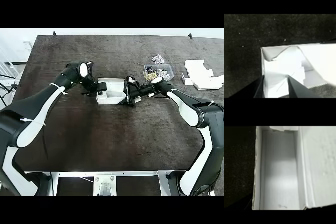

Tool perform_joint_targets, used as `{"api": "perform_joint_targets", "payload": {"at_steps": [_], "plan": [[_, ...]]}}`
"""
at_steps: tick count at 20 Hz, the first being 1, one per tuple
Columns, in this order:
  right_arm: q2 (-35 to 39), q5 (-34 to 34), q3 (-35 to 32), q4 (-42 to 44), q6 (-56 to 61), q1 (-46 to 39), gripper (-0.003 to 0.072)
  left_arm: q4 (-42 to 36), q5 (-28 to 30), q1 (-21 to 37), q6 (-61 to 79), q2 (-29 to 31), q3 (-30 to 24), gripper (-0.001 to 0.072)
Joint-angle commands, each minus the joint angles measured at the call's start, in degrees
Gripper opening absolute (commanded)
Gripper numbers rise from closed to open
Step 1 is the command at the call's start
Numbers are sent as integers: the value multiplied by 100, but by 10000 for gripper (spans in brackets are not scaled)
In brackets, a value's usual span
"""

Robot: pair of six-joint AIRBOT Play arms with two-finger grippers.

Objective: Fold the box and place the chain.

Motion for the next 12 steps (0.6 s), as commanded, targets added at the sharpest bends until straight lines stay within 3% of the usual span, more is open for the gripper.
{"api": "perform_joint_targets", "payload": {"at_steps": [1, 12], "plan": [[-4, 2, -2, 0, 2, 4, 501, 118, 61, -109, -247, -4, 24, 363], [-4, 4, -2, 2, 2, 4, 501, 398, 2, -271, -678, -76, 28, 363]]}}
